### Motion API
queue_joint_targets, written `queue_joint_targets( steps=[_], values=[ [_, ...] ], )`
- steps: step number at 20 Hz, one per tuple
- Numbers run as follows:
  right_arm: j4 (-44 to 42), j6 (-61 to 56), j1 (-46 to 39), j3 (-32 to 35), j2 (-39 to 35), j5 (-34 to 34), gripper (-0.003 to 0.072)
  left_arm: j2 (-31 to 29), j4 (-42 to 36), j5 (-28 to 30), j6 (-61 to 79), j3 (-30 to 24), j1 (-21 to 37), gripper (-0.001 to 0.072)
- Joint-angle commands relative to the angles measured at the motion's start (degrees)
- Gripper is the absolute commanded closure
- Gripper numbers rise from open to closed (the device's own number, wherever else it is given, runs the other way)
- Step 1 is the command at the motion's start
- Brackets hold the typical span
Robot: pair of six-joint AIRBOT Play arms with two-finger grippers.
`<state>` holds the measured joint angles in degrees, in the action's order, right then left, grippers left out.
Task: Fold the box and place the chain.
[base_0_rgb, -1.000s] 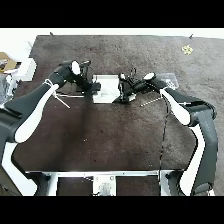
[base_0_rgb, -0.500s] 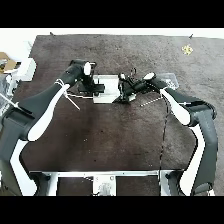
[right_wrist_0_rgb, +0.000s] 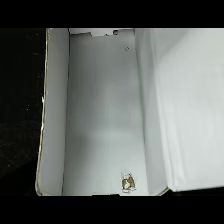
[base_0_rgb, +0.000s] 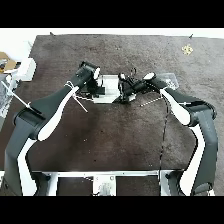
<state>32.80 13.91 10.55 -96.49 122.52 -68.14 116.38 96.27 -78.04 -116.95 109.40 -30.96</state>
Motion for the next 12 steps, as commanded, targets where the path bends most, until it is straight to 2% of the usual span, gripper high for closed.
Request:
queue_joint_targets(
  steps=[1, 2, 3, 4, 5, 7, 12],
  values=[
    [0.00, -0.02, -0.02, -0.07, -0.02, -0.02, 0.0248, 0.70, 2.05, -0.20, -1.66, 0.17, -0.07, 0.0561],
    [-0.02, -0.02, -0.02, -0.07, -0.02, -0.02, 0.0248, 0.94, 2.05, -0.04, -1.66, 0.17, -0.04, 0.0568],
    [0.00, -0.02, -0.02, -0.07, -0.02, -0.02, 0.0248, 1.01, 2.10, 0.07, -1.66, 0.17, -0.04, 0.0611],
    [0.00, -0.02, -0.02, -0.07, -0.02, -0.02, 0.0248, 1.01, 2.10, 0.04, -1.70, 0.17, -0.04, 0.0612],
    [-0.02, 0.00, -0.02, -0.07, -0.02, -0.02, 0.0248, 1.01, 2.12, 0.04, -2.03, 0.17, -0.04, 0.0664],
    [-0.02, 0.00, -0.02, -0.07, -0.02, -0.02, 0.0248, 1.01, 2.14, 0.00, -3.08, 0.17, -0.04, 0.0701],
    [-0.02, -0.02, -0.02, -0.07, -0.02, -0.02, 0.0248, 1.01, 2.19, 0.24, -3.52, 0.17, -0.04, 0.0699]
  ],
)
